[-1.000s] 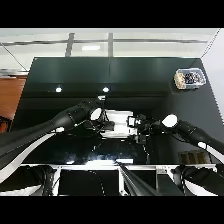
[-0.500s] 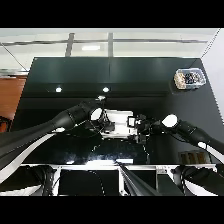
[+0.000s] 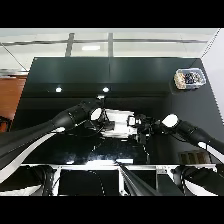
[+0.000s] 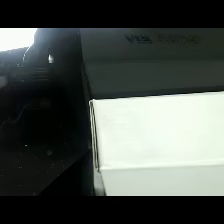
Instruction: Fold the box and place the chain.
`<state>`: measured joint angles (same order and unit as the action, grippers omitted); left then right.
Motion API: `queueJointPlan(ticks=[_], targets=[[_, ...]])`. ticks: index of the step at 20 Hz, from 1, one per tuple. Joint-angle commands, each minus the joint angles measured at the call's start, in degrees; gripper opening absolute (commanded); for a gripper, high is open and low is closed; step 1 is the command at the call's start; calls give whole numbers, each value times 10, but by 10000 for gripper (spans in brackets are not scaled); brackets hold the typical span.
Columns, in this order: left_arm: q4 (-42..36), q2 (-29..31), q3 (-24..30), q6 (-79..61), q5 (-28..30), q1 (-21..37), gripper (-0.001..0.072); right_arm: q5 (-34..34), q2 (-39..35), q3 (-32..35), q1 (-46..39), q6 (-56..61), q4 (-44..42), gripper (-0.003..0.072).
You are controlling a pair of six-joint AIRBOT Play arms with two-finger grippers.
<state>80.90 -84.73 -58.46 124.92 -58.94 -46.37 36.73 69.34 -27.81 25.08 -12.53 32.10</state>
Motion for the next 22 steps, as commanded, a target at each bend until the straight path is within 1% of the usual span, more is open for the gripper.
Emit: queueJointPlan(ticks=[1, 2, 3, 5, 6, 8, 10, 12, 15, 20, 22], targets=[[-2, 0, -1, -2, 13, 0, 33, 1, 0, 0, 0, -1, 0, 197], [-2, 0, -1, -2, 15, 0, 32, 1, 0, 0, 0, -1, 0, 198], [-2, 0, -1, -2, 15, 0, 32, 1, 0, 0, 0, -1, -1, 220], [2, 0, -1, -2, 15, 0, 32, 1, -2, 0, 0, 3, -1, 611], [3, 0, -1, -2, 14, 0, 32, 1, -8, 0, 0, 19, 9, 684], [8, 0, -1, -2, 13, 1, 32, 6, -37, 0, 0, 76, 52, 683], [14, 0, -5, -2, 9, 1, 32, 16, -74, 0, 0, 131, 119, 681], [23, 0, -13, -2, -1, 3, 32, 31, -98, 0, 0, 156, 168, 680], [57, -1, -20, 3, -33, 3, 31, 46, -101, 0, 0, 155, 159, 680], [58, -7, -20, 3, -54, 2, 32, 52, -101, 0, 9, 143, 128, 678], [58, -7, -20, 3, -54, 2, 32, 28, -101, 0, 23, 136, 127, 587]])
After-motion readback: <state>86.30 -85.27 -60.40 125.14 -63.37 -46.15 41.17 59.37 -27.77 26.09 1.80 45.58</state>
